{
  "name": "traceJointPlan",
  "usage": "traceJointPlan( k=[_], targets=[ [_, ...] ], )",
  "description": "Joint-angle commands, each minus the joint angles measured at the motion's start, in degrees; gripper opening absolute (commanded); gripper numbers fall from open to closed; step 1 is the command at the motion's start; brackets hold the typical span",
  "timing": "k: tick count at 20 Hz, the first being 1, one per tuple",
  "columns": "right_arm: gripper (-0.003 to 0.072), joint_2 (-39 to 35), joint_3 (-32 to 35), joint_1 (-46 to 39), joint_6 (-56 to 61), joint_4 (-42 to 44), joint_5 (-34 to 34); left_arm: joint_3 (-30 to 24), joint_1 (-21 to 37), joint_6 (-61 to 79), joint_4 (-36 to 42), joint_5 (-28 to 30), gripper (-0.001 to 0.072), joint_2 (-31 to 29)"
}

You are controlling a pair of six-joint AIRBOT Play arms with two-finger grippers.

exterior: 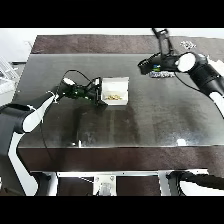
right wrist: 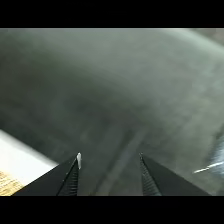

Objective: Fold the box and place the chain.

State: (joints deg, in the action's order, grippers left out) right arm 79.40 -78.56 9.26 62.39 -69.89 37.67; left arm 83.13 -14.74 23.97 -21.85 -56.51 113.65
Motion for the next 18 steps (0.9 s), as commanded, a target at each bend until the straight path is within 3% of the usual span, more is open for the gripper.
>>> traceJointPlan(
  k=[1, 2, 3, 4, 7, 9, 11, 18],
  targets=[
    [0.0450, 0.81, 0.00, -8.31, -11.78, 12.70, -2.05, 0.02, 0.02, 0.02, 0.00, 0.04, 0.0488, -0.02],
    [0.0422, 0.85, 0.46, -8.92, -10.71, 14.19, -2.21, 0.02, 0.02, 0.02, 0.00, 0.02, 0.0487, -0.02],
    [0.0285, 1.38, 0.76, -9.11, -12.76, 15.19, -3.21, 0.02, 0.02, 0.02, 0.00, -0.02, 0.0488, -0.02],
    [0.0264, 2.73, 0.52, -9.25, -15.02, 16.63, -3.23, 0.02, 0.02, 0.02, 0.00, -0.02, 0.0488, -0.02],
    [0.0306, 11.04, -4.83, -10.54, -23.91, 23.98, 8.87, 0.02, 0.02, 0.02, 0.00, 0.04, 0.0488, -0.02],
    [0.0293, 16.00, -8.48, -10.51, -28.94, 28.94, 15.15, 0.02, 0.02, 0.02, 0.00, 0.02, 0.0488, -0.02],
    [0.0239, 18.64, -10.45, -10.01, -31.67, 31.69, 16.94, 0.02, 0.02, 0.02, 0.00, 0.00, 0.0488, -0.02],
    [0.0264, 24.17, -13.75, -7.45, -37.42, 35.54, 24.39, 0.02, 0.02, 0.04, 0.00, 0.04, 0.0488, -0.02]
  ],
)
